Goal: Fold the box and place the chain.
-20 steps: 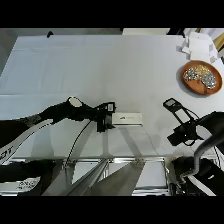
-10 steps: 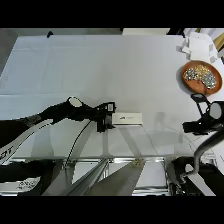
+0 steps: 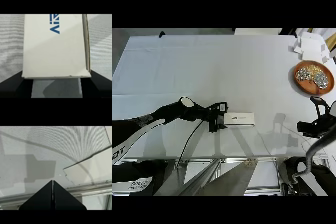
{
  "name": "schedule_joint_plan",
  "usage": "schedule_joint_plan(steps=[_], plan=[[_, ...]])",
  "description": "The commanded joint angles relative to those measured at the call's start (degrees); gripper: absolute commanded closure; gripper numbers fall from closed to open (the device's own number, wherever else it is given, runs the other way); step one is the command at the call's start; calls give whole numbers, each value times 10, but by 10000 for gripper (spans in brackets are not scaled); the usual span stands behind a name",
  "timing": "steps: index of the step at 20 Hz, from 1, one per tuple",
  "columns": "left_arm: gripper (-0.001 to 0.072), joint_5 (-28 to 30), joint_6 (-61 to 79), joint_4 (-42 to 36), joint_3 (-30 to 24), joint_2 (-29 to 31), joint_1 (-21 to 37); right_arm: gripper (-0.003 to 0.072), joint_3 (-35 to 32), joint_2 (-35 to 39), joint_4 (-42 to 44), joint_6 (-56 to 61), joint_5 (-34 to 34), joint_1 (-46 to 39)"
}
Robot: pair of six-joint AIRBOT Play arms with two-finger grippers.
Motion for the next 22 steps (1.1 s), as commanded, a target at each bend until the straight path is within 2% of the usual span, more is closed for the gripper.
schedule_joint_plan(steps=[1,6,7,8,12,15,18,22], plan=[[505,0,0,0,0,0,0,669,0,0,4,0,2,-2],[507,0,0,-1,0,0,0,669,0,0,4,0,2,-2],[541,1,0,-2,0,0,0,669,0,-1,4,0,2,-2],[693,0,0,-2,0,1,1,669,0,-1,4,0,2,-2],[705,1,-7,-3,0,32,2,669,0,0,4,0,2,-2],[705,2,-26,-2,0,78,2,669,0,-1,4,0,2,-2],[705,28,-67,2,0,128,6,669,0,0,4,0,2,-2],[705,50,-152,3,0,196,66,669,0,0,4,0,2,-2]])
